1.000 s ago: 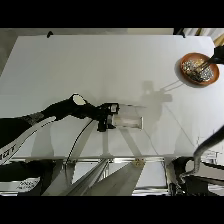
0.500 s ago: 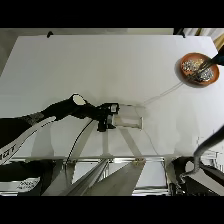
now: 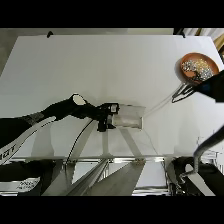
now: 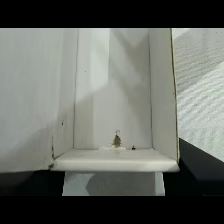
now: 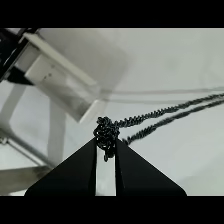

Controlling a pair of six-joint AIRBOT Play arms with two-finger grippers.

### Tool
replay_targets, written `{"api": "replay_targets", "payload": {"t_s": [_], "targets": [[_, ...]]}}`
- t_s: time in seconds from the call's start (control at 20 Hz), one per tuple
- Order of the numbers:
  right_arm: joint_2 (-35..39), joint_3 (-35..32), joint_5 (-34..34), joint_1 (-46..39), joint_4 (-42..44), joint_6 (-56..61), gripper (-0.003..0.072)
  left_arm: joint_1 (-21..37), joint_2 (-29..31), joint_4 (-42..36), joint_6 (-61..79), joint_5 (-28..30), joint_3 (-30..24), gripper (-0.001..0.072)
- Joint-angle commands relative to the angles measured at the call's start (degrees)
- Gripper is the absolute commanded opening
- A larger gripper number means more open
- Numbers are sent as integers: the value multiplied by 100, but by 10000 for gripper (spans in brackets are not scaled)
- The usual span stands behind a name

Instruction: Fold the box and place the chain.

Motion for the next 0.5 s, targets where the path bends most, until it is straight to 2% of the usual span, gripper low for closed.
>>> {"api": "replay_targets", "payload": {"t_s": [0.0, 0.1, 0.2, 0.3, 0.45], "targets": [[684, -1353, -516, 264, 223, -153, 15, 0, 2, 2, 2, 0, -2, 273], [953, -2120, -949, 389, 391, -188, 15, 0, 2, 2, 2, -2, -2, 273], [1032, -2717, -1429, 529, 1016, -284, 15, 0, 2, 2, 2, 0, -2, 273], [1029, -3167, -2059, 763, 1394, -361, 15, 0, 2, 2, 2, 0, -2, 273], [1027, -3641, -2830, 1270, 1379, -428, 15, 0, 4, 2, 2, 0, -2, 273]]}}
